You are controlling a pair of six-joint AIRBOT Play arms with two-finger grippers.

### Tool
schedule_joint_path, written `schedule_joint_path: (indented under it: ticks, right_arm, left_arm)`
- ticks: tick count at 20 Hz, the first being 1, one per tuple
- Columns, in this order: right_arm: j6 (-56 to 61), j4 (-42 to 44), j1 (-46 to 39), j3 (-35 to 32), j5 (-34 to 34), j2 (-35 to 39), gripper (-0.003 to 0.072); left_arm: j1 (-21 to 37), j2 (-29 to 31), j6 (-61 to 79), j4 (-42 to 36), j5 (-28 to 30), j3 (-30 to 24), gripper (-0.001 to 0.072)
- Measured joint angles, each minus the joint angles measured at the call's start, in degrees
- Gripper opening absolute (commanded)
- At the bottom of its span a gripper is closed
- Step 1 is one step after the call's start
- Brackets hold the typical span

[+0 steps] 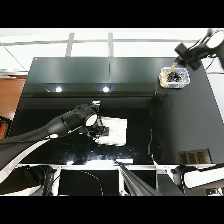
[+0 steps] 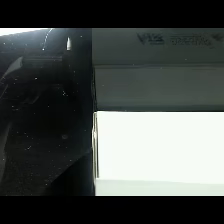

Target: Fold the box and place the chain.

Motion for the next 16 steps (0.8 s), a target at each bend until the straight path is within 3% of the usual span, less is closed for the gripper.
schedule_joint_path:
  ticks: [7, 11, 16]
  right_arm:
    - [-16.68, 6.71, -0.9, 0.59, -1.4, 20.55, 0.0008]
    - [-22.67, 12.07, -1.03, 5.29, -0.94, 28.55, 0.0009]
    - [-28.04, 18.6, -0.28, 8.74, 10.78, 35.67, 0.0009]
  left_arm:
    - [0.0, 0.0, 0.0, 0.0, 0.11, 0.0, 0.0034]
    - [0.0, -0.04, 0.0, 0.0, 0.39, 0.0, 0.0034]
    - [0.0, -0.07, 0.0, -0.11, 0.42, 0.0, 0.0031]
